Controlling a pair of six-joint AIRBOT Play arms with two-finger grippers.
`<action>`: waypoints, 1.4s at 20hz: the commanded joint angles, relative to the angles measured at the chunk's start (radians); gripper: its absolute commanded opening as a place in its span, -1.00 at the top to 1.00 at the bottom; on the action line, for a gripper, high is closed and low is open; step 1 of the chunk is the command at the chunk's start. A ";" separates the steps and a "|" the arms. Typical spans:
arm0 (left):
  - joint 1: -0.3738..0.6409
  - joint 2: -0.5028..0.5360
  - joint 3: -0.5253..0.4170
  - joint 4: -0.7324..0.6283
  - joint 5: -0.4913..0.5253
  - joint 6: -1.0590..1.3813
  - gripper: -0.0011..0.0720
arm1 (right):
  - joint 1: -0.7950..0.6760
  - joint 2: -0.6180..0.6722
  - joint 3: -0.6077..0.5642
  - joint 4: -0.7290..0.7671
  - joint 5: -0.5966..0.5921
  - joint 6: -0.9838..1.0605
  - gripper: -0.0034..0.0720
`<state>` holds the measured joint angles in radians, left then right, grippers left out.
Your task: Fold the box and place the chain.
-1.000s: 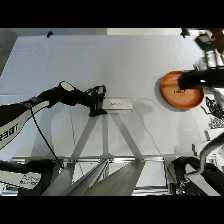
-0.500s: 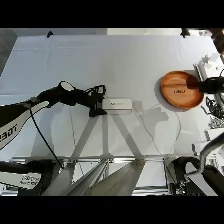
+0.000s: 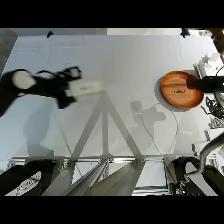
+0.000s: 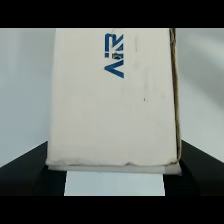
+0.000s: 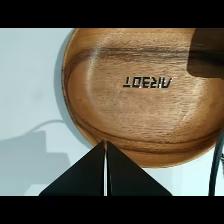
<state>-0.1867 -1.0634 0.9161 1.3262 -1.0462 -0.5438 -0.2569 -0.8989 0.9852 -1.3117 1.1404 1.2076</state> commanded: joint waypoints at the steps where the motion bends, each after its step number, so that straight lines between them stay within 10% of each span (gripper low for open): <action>1: 0.150 0.191 0.000 0.415 -0.064 -0.344 0.95 | -0.001 0.001 0.000 0.011 0.004 0.001 0.89; 4: 0.365 0.247 0.000 0.396 0.019 -0.439 0.95 | -0.001 0.001 0.000 0.011 0.004 0.000 0.89; 8: 0.670 0.248 -0.083 -0.215 0.333 -0.499 0.96 | -0.001 0.001 0.000 0.011 0.003 0.000 0.89; 16: 0.650 0.059 -0.420 -0.319 0.455 -0.349 0.92 | -0.001 0.001 0.001 0.011 -0.048 0.000 0.89; 22: 0.647 -0.042 -0.422 -0.175 0.445 -0.350 -0.83 | -0.001 0.001 0.001 0.010 -0.064 0.000 0.89; 28: 0.648 0.118 -0.421 -0.096 0.443 -0.351 -0.93 | -0.001 0.001 0.001 0.010 -0.064 0.000 0.89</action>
<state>0.4606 -1.0130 0.4965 1.1908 -0.6155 -0.8940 -0.2569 -0.8986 0.9852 -1.3018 1.0782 1.2076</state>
